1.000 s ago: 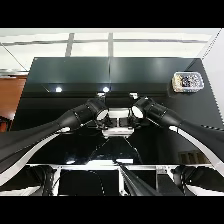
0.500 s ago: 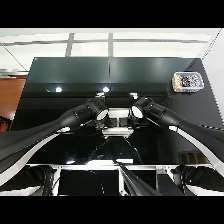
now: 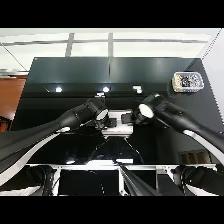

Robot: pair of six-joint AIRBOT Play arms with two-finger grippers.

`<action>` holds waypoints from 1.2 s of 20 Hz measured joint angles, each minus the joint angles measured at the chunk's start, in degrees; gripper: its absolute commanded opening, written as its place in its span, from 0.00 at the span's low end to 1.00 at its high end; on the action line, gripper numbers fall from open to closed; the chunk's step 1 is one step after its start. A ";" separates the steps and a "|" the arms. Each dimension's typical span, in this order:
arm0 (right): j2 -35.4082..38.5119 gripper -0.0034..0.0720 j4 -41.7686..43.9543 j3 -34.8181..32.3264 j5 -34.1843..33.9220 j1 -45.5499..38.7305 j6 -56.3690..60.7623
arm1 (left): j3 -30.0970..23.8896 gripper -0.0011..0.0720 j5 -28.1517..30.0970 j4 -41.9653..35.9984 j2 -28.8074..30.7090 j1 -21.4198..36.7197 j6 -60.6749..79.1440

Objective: Fold the box and place the chain.

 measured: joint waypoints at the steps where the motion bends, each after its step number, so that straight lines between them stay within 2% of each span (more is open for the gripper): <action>1: 2.51 0.56 -2.16 0.00 0.81 -0.55 -0.20 | 0.00 0.05 0.00 0.00 0.00 0.00 0.00; 3: 7.34 0.58 -9.51 0.00 2.60 -2.75 0.09 | 0.00 0.05 0.07 -0.02 0.00 0.00 0.00; 4: 9.14 1.00 -14.47 -0.02 3.23 -4.63 0.61 | 0.00 0.05 0.07 -0.02 0.00 0.00 0.00; 6: 10.64 1.00 -22.84 -0.28 2.25 -10.21 1.05 | 0.00 0.05 0.09 -0.02 0.00 0.00 -0.02; 8: 9.90 1.00 -26.05 -0.50 -2.03 -18.43 0.50 | 0.00 0.05 0.13 -0.02 0.00 0.00 -0.02; 10: 7.34 1.00 -22.64 -0.07 -8.44 -27.89 0.22 | 0.00 0.05 0.15 -0.02 0.00 0.00 -0.02; 13: 0.44 1.00 -10.82 4.96 -16.17 -39.89 -0.42 | 0.00 0.05 0.20 -0.02 0.00 0.00 -0.02; 16: -9.60 0.91 -0.11 15.17 -14.75 -47.82 -0.39 | 0.00 0.05 0.22 -0.02 0.00 0.00 -0.02; 17: -12.98 0.84 2.91 18.71 -12.94 -49.64 -0.13 | 0.00 0.05 0.24 -0.02 0.00 0.00 -0.02; 20: -20.26 0.84 8.83 25.33 -9.22 -52.50 2.05 | 0.00 0.05 0.26 -0.02 0.00 0.00 -0.02; 24: -25.59 0.84 11.96 28.48 -8.13 -53.79 3.80 | 0.00 0.05 0.26 -0.02 0.00 0.00 -0.02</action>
